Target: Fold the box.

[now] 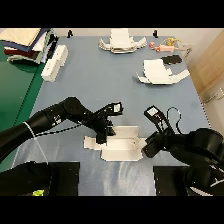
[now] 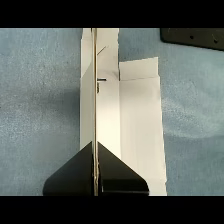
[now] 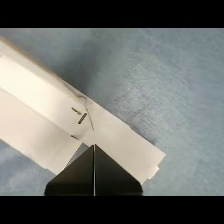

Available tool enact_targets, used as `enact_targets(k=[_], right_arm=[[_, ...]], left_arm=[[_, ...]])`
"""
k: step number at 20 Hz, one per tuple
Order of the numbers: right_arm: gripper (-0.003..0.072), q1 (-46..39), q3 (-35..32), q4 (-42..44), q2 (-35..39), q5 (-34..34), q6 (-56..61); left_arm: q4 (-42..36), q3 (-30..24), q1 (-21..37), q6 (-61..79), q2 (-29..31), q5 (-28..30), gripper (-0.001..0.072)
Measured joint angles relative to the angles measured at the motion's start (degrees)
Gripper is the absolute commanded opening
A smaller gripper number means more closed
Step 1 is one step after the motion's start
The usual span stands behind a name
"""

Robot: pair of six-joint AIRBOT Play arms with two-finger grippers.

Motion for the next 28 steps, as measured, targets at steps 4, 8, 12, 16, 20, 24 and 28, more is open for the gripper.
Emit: enact_targets(k=[4,8,12,16,20,24,28], right_arm=[[0.0565,8.41,-0.31,6.4,2.36,-2.43,-12.31],[0.0595,15.39,-1.62,4.11,-3.93,-0.74,-22.53],[0.0584,17.88,-2.1,0.92,-13.75,6.91,-25.16],[0.0581,18.58,-2.03,-3.41,-20.11,11.89,-21.2],[0.0581,18.73,-0.59,-8.44,-19.85,12.9,-13.2],[0.0581,18.75,0.26,-14.71,-17.11,10.47,-3.1],[0.0583,18.75,0.55,-18.97,-16.0,7.45,5.75]], left_arm=[[0.04,0.0,0.0,-0.02,0.0,0.13,0.0014],[0.07,0.0,0.0,-0.02,0.02,0.31,0.0014],[0.07,0.0,0.0,-0.02,0.02,0.46,0.0014],[0.09,0.0,0.0,-0.02,0.02,0.48,0.0014],[0.09,0.0,0.0,-0.02,0.02,0.5,0.0014],[0.09,0.0,0.0,-0.02,0.02,0.5,0.0014],[0.09,0.0,0.0,-0.04,0.02,0.52,0.0015]])
